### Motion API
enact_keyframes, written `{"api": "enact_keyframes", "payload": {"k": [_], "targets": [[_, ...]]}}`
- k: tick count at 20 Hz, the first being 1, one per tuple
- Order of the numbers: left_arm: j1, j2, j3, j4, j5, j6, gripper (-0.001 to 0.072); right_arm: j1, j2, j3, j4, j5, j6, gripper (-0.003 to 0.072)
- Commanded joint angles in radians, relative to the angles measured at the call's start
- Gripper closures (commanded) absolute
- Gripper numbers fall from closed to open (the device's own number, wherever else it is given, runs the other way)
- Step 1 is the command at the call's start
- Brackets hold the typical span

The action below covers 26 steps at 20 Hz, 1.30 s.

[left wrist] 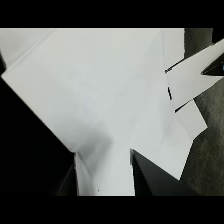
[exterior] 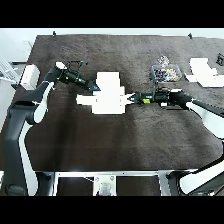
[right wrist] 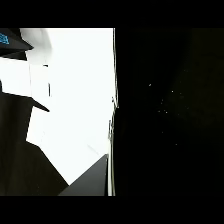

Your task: Fold the box and place the chain.

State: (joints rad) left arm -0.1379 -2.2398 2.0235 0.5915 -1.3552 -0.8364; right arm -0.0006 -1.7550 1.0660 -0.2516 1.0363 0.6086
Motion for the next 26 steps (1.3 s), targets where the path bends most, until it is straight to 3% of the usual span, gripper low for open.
{"api": "enact_keyframes", "payload": {"k": [1, 11, 12, 14, 16, 19, 20, 21, 22, 26], "targets": [[0.0, -0.005, 0.0, -0.039, -0.021, 0.017, 0.0347, -0.001, 0.0, 0.001, 0.0, 0.0, 0.0, 0.0677], [0.0, -0.013, 0.0, -0.08, -0.023, 0.035, 0.0367, -0.001, 0.0, 0.0, 0.0, 0.004, 0.0, 0.0677], [0.0, -0.013, 0.0, -0.082, -0.023, 0.038, 0.0483, -0.001, 0.0, 0.0, 0.0, 0.004, 0.0, 0.0678], [0.0, -0.013, 0.0, -0.098, -0.015, 0.053, 0.0503, -0.001, 0.0, 0.0, 0.0, 0.004, 0.0, 0.0677], [0.0, -0.013, 0.0, -0.122, -0.015, 0.072, 0.0609, -0.001, 0.0, 0.0, 0.0, 0.004, 0.0, 0.0677], [0.0, -0.013, 0.0, -0.133, -0.033, 0.132, 0.066, -0.005, 0.0, 0.001, 0.001, 0.014, -0.022, 0.0676], [0.0, -0.013, 0.0, -0.14, -0.056, 0.176, 0.0663, -0.016, 0.0, 0.001, 0.014, 0.046, -0.04, 0.0587], [0.0, -0.013, 0.0, -0.149, -0.076, 0.212, 0.0686, -0.029, 0.0, 0.001, 0.039, 0.089, -0.053, 0.045], [0.0, -0.013, 0.0, -0.153, -0.085, 0.226, 0.0686, -0.047, 0.001, 0.001, 0.072, 0.138, -0.079, 0.0413], [0.0, -0.013, 0.0, -0.154, -0.114, 0.32, 0.0688, -0.15, 0.015, 0.001, 0.137, 0.262, -0.124, 0.0413]]}}
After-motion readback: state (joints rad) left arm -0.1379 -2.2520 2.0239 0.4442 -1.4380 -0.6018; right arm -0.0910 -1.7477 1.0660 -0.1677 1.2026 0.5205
